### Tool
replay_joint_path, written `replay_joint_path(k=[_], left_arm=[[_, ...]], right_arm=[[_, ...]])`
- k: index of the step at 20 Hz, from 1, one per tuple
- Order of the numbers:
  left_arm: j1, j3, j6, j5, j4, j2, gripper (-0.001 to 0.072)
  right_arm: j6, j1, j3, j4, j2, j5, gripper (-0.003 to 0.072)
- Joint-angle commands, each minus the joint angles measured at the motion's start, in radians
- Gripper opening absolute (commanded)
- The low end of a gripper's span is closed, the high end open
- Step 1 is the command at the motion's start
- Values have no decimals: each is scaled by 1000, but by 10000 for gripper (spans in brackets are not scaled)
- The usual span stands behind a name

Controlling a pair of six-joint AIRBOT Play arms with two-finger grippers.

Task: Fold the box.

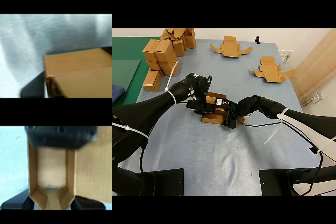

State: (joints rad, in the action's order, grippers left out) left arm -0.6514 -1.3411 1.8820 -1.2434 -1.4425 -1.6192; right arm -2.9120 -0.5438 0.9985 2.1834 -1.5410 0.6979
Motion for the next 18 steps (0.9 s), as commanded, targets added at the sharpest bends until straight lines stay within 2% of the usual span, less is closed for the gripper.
replay_joint_path(k=[1, 8, 10, 13, 18], left_arm=[[3, 4, -7, -23, -14, -2, 15], [3, 5, 10, -26, -18, -2, 18], [3, 5, 17, -32, -26, -2, 411], [3, 18, 30, -29, -48, -2, 389], [3, 18, 14, -14, -49, -25, 15]], right_arm=[[-2, 0, 1, -2, 1, 0, 145], [-1, 0, 1, -2, 1, 0, 145], [-1, 0, 1, -2, 1, 0, 145], [-1, 0, 1, -2, 1, 0, 145], [-2, 0, 1, -2, 1, 0, 145]])
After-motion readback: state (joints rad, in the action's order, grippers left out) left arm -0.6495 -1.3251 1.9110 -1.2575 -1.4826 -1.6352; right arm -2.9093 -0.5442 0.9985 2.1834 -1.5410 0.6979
